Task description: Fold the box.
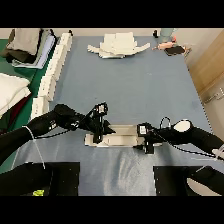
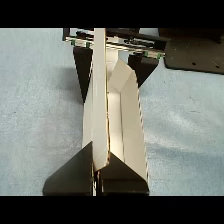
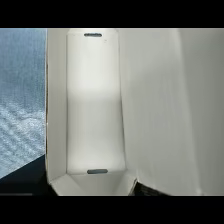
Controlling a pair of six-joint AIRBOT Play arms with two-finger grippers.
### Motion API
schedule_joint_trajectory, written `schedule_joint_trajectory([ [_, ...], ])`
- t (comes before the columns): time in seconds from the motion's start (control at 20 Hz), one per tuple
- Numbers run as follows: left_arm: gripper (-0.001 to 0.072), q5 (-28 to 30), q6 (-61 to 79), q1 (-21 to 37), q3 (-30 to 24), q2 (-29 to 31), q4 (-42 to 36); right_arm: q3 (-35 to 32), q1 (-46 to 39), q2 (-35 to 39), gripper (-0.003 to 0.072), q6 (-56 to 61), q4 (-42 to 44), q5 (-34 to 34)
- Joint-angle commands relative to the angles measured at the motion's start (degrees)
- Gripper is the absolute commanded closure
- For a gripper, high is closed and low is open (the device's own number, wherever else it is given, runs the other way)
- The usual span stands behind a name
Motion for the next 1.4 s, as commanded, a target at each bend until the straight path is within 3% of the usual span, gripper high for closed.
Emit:
schedule_joint_trajectory([
  [0.0, 0.0693, -0.2, 0.0, 0.0, 0.1, 0.0, 0.1, 0.2, 0.0, 0.1, 0.0100, -0.3, 0.7, -0.5],
  [0.65, 0.0693, -0.2, 0.0, 0.0, 0.1, 0.0, 0.1, -0.5, -0.1, -0.6, 0.0107, 0.1, 1.5, 0.4],
  [0.9, 0.0693, -0.2, 0.0, 0.0, 0.1, 0.1, 0.1, -0.5, -0.1, -0.6, 0.0123, 0.7, 1.5, 0.6],
  [1.0, 0.0692, -0.2, 0.0, 0.0, 0.1, 0.0, 0.1, -0.5, -0.1, -0.6, 0.0173, 1.0, 1.4, 0.7],
  [1.35, 0.0692, -0.2, 0.0, 0.0, 0.1, 0.1, 0.1, -0.5, -0.1, -0.7, 0.0172, 1.0, 1.1, 0.6],
])
